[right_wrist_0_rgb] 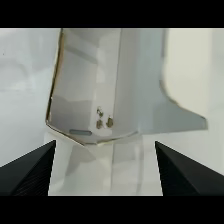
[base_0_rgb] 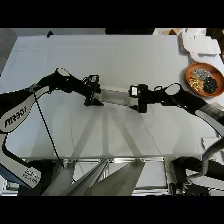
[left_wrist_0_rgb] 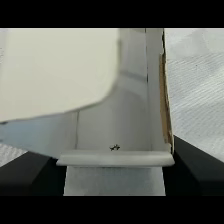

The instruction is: Fold the box and place the chain.

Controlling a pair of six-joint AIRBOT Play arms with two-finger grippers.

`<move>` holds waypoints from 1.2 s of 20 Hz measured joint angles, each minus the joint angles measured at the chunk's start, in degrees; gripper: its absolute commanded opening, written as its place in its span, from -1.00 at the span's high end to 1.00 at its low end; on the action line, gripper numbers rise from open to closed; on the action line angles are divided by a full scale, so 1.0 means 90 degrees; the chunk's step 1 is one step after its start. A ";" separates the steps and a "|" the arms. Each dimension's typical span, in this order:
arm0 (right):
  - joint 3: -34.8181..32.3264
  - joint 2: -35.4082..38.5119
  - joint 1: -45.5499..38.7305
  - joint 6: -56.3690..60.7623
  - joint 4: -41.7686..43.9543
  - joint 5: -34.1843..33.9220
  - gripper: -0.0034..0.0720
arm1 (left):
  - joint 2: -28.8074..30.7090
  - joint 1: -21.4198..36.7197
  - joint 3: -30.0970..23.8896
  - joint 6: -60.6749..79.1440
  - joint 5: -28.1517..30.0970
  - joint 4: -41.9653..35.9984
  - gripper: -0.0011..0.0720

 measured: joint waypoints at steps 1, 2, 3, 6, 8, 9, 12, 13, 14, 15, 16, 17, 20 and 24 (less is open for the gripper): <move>-0.0002 0.0097 0.0000 0.0211 -0.0206 -0.0029 -0.89 | 0.0000 0.0000 0.0000 0.0002 -0.0005 0.0002 0.02; -0.0002 0.0202 0.0000 0.0430 -0.0391 -0.0029 -0.75 | 0.0000 0.0000 0.0000 0.0005 -0.0007 0.0005 0.02; -0.0002 0.0338 0.0000 0.0665 -0.0561 -0.0010 -0.49 | 0.0000 0.0000 0.0000 0.0007 -0.0010 0.0005 0.02; -0.0005 0.0872 0.0000 0.1309 -0.0913 0.0253 0.84 | 0.0000 0.0000 0.0000 0.0010 -0.0012 0.0005 0.02; -0.0005 0.1302 0.0000 0.1722 -0.1054 0.0498 0.88 | 0.0000 0.0000 0.0000 0.0010 -0.0012 0.0005 0.02; -0.0005 0.1506 0.0000 0.1945 -0.1095 0.0644 0.89 | 0.0000 0.0000 0.0000 0.0010 -0.0012 0.0005 0.02; -0.0005 0.1868 0.0000 0.2742 -0.1127 0.1124 0.89 | 0.0000 0.0000 0.0000 0.0010 -0.0015 0.0005 0.02; -0.0005 0.1894 0.0000 0.2997 -0.1122 0.1265 0.89 | 0.0000 0.0000 0.0000 0.0010 -0.0012 0.0005 0.02; -0.0005 0.1885 0.0000 0.3230 -0.1107 0.1392 0.89 | 0.0000 0.0000 0.0000 0.0012 -0.0012 0.0005 0.02; -0.0005 0.1836 0.0000 0.3407 -0.1037 0.1486 0.89 | 0.0000 0.0000 0.0000 0.0012 -0.0015 0.0007 0.02; -0.0005 0.1756 0.0000 0.3531 -0.0954 0.1559 0.90 | 0.0000 0.0000 0.0000 0.0010 -0.0015 0.0005 0.02; -0.0005 0.1676 0.0000 0.3621 -0.0833 0.1579 0.90 | 0.0000 0.0000 0.0000 0.0012 -0.0012 0.0007 0.02; -0.0005 0.1326 -0.0012 0.3546 -0.0279 0.1445 0.90 | 0.0000 0.0000 0.0000 0.0012 -0.0012 0.0005 0.02; 0.0027 0.0602 -0.0185 0.2975 0.0911 0.1239 0.90 | 0.0000 0.0000 0.0000 0.0012 -0.0015 0.0005 0.02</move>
